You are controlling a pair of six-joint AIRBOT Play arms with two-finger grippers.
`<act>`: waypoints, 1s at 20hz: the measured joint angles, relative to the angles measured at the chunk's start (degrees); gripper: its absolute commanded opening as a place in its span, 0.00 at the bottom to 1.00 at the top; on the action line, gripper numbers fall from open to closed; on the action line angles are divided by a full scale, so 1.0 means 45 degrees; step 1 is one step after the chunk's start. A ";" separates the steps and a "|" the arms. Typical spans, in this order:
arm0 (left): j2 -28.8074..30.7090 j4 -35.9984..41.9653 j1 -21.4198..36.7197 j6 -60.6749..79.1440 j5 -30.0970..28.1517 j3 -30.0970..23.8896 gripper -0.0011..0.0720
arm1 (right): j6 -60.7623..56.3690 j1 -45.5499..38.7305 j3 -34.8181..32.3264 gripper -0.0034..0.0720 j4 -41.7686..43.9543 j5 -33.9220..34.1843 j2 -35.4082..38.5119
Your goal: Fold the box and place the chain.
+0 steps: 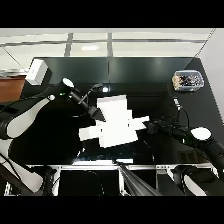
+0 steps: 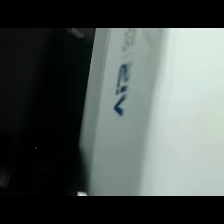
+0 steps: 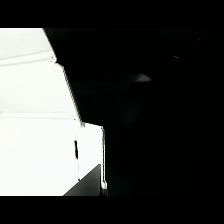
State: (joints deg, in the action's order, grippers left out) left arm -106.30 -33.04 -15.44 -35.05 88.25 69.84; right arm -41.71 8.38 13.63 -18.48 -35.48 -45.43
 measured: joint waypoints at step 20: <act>0.4862 -0.0874 -0.1443 0.5887 -0.4415 -0.3332 0.05 | 0.2943 0.0053 0.4745 0.98 -0.6465 -0.5387 0.0000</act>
State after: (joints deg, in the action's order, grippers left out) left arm -84.42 -36.97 -21.93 -8.56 68.38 54.85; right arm -28.47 8.62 34.98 -47.57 -59.72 -45.43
